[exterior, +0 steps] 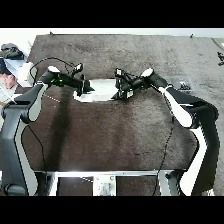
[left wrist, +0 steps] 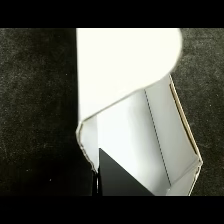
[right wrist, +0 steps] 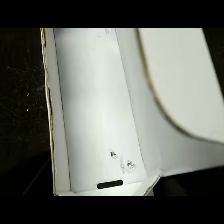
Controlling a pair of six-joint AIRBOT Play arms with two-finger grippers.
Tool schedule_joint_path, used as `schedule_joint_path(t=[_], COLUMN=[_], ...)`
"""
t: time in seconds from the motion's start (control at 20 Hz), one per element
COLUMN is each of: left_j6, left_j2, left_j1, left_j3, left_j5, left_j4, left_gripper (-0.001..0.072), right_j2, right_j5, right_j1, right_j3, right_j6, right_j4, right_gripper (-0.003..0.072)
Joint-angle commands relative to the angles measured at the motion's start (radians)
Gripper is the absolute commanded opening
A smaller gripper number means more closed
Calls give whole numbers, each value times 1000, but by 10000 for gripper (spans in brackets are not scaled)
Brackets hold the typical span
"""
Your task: Fold the box and place the chain.
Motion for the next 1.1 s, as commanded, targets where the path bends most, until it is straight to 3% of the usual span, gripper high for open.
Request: schedule_joint_path(t=[0.0, 1.05], left_j6=[0, 0], left_j2=[0, 0], left_j1=[0, 0], left_j3=[0, 0], left_j5=[1, 1], left_j4=[0, 0], left_gripper=[11, 11], right_j2=[-8, -10], right_j5=[5, -15], right_j1=[5, 18], right_j3=[2, 3], right_j6=[-18, -49], right_j4=[-7, -64], right_gripper=[589, 589])
